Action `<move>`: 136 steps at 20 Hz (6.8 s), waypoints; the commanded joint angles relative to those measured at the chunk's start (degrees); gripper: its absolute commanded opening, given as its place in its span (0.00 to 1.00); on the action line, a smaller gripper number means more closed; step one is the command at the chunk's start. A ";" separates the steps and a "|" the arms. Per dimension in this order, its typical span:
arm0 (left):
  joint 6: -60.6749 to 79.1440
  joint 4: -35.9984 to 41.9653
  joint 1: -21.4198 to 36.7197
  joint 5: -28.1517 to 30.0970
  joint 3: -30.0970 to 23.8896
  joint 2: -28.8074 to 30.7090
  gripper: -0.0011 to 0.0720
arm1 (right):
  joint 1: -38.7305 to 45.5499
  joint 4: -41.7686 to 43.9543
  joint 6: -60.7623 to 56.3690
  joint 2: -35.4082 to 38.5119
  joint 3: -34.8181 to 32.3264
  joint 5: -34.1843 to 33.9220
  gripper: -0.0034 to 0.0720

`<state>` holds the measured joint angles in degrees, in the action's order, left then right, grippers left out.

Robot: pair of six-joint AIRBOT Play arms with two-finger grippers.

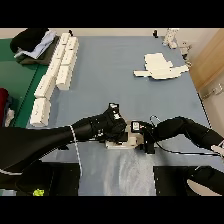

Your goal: Fold the box.

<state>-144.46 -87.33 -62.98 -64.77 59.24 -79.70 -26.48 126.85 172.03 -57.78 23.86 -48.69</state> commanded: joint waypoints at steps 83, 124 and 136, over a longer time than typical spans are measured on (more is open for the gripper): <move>53.35 15.96 10.88 -3.72 -8.28 21.88 0.03 | -0.04 0.00 0.00 -0.02 0.00 0.04 0.74; 157.13 61.64 24.59 32.06 -36.15 16.68 0.97 | -0.04 0.00 0.00 -0.02 0.00 0.04 0.74; 157.13 61.61 24.02 33.11 -36.20 16.44 0.64 | -0.04 0.00 0.02 -0.02 0.00 0.04 0.74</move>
<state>12.69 -25.63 -38.92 -31.73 23.05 -63.20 -26.48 126.85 172.00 -57.80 23.86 -48.64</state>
